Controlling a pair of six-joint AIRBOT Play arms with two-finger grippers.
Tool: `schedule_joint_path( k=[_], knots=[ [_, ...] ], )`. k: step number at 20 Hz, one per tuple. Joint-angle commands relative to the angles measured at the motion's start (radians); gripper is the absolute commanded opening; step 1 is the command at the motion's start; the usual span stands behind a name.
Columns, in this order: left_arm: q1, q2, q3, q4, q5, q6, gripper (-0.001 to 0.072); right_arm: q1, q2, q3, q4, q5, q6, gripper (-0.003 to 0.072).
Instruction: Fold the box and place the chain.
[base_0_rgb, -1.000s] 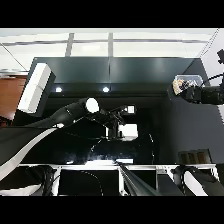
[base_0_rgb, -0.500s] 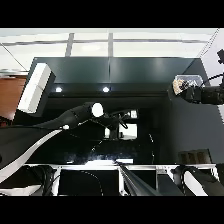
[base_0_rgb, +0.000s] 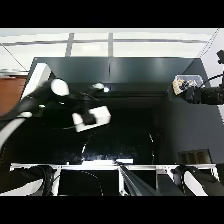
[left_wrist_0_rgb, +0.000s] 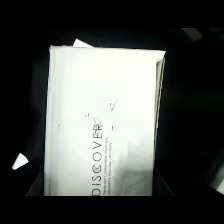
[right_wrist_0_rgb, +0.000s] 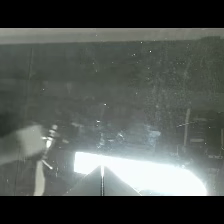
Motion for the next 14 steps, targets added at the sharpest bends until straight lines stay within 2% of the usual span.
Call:
schedule_joint_path(
  k=[1,3,7,9,14],
  knots=[
    [0.308,0.114,-0.051,0.137,-0.259,-0.138,0.0339,0.000,0.000,0.000,-0.001,0.002,-0.008,0.0012],
    [0.501,0.172,-0.103,0.220,-0.270,-0.176,0.0339,0.000,0.000,-0.002,0.000,0.002,-0.014,0.0012],
    [0.849,0.228,-0.154,0.297,-0.266,-0.172,0.0339,0.000,0.000,-0.031,0.000,-0.009,-0.022,0.0012],
    [0.960,0.228,-0.153,0.347,-0.212,-0.175,0.0340,0.000,0.000,-0.039,0.002,-0.018,-0.022,0.0012],
    [1.101,0.226,-0.153,0.358,0.084,-0.169,0.0339,0.000,0.000,-0.040,0.005,-0.027,-0.012,0.0012]
  ],
)
